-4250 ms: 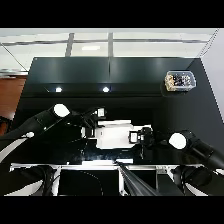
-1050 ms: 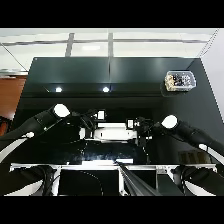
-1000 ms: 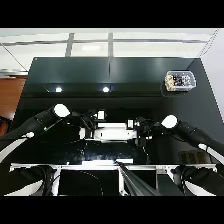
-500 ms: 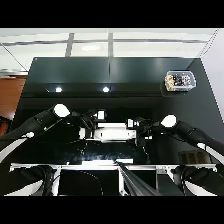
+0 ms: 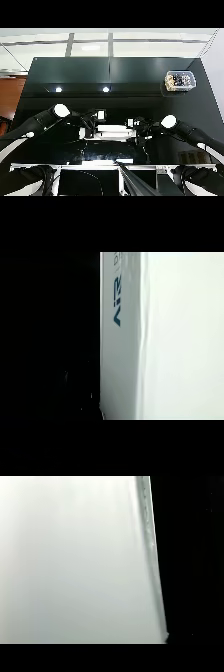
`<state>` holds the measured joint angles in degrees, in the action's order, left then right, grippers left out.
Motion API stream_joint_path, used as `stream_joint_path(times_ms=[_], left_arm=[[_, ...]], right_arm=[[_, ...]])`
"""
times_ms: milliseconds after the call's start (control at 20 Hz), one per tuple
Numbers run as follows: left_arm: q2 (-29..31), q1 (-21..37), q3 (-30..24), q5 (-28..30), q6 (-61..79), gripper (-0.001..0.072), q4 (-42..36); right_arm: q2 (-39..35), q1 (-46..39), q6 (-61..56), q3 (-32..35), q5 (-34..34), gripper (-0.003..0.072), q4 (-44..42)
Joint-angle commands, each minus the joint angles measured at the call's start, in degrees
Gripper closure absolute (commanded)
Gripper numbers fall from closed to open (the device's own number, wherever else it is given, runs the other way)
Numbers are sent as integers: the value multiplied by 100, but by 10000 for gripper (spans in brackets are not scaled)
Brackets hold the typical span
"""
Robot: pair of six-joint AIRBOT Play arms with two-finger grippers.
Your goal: Fold the box and place the chain.
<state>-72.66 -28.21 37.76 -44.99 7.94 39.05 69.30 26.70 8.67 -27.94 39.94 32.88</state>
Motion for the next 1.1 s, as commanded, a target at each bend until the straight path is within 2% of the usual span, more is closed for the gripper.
stream_joint_path(times_ms=[0,50,200,300,350,400,450,500,550,600,650,750,850,950,1050], left_arm=[[92,52,146,-11,-673,169,350],[219,101,203,-48,-1032,135,651],[898,337,330,-374,-2223,135,1609],[1475,544,339,-1003,-3082,138,2229],[1731,656,339,-1512,-3582,167,2542],[1910,756,339,-2035,-4052,307,2782],[2031,857,339,-2603,-4483,588,2944],[2072,920,317,-3064,-4717,683,2870],[2079,922,203,-3233,-5025,684,2435],[2074,887,-17,-3036,-5259,684,1679],[2061,798,-330,-2581,-5281,683,688],[2004,553,-885,-1165,-4881,683,-1071],[1827,229,-1237,533,-4393,683,-2640],[1604,-168,-1233,1690,-3451,683,-3257],[1434,-415,-1185,2509,-3145,683,-3220]], right_arm=[[2,-2,-26,4,-13,212,37],[2,-2,-26,4,-13,212,37],[2,-2,-26,4,-15,212,37],[2,-2,-26,4,-13,212,37],[2,-2,-26,4,-13,212,37],[2,-2,-26,4,-13,212,37],[2,-2,-26,4,-13,212,37],[2,-2,-26,4,-13,212,37],[2,-2,-26,4,-13,212,37],[2,-2,-26,4,-13,212,37],[2,-2,-26,4,-13,211,37],[2,-2,-26,4,-13,211,37],[2,-2,-26,4,-13,212,37],[2,-2,-26,4,-13,211,37],[2,-2,-26,4,-13,211,37]])
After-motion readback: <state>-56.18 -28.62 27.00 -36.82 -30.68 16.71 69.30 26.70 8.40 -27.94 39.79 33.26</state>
